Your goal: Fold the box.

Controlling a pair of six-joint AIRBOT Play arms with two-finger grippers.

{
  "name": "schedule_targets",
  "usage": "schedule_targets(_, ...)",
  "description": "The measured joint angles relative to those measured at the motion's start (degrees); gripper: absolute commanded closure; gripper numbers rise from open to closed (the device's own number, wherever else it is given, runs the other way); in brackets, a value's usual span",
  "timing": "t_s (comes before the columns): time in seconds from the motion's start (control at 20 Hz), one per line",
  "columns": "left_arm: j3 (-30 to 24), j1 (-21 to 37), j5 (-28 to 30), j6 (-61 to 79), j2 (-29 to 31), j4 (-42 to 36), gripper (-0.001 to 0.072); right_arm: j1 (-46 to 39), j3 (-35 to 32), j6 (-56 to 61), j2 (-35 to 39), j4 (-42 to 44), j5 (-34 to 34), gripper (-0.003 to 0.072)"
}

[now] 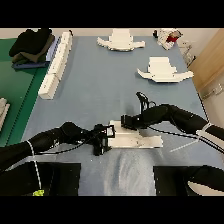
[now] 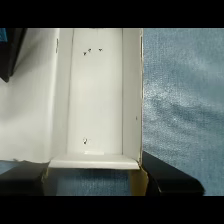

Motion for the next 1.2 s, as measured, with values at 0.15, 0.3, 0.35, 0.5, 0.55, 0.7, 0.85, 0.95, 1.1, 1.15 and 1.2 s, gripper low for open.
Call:
schedule_targets(0.15,0.0,0.0,0.0,0.0,0.0,0.0,0.0264,0.0,1.9,-0.3,3.0,-1.5,-1.1,0.0608)
schedule_targets(0.3,0.0,0.0,0.0,0.0,0.0,0.0,0.0263,0.0,3.8,-2.4,7.8,-5.6,-3.7,0.0576)
schedule_targets(0.35,0.0,0.0,0.0,0.0,0.0,0.0,0.0263,0.0,4.2,-4.2,9.3,-7.0,-5.2,0.0575)
schedule_targets(0.5,0.0,0.0,0.0,0.0,0.0,0.0,0.0264,0.0,4.7,-15.1,12.9,-10.3,-13.9,0.0253)
schedule_targets(0.55,0.0,0.0,0.0,0.0,0.0,0.0,0.0264,0.0,4.8,-19.1,13.5,-11.2,-17.4,0.0231)
schedule_targets(0.7,0.0,0.0,0.0,0.0,0.0,0.0,0.0264,0.0,4.2,-30.7,14.3,-15.1,-26.9,0.007)
schedule_targets(0.85,0.0,0.0,0.0,0.0,0.0,0.0,0.0263,0.0,3.6,-40.3,14.5,-20.8,-30.2,0.0069)
schedule_targets(0.95,0.0,0.0,0.0,0.0,0.0,0.0,0.0264,0.0,3.4,-44.4,14.4,-24.9,-30.3,0.007)
schedule_targets(1.1,0.0,0.0,0.0,0.0,0.0,0.0,0.0263,0.0,2.8,-49.3,14.4,-29.1,-29.9,0.007)
schedule_targets(1.15,0.0,0.0,0.0,0.0,0.0,0.0,0.0263,0.0,2.3,-50.8,14.4,-29.6,-29.7,0.0069)
schedule_targets(1.2,0.0,0.0,0.0,0.0,0.0,0.0,0.0263,0.0,1.6,-52.6,14.4,-29.7,-29.5,0.0054)
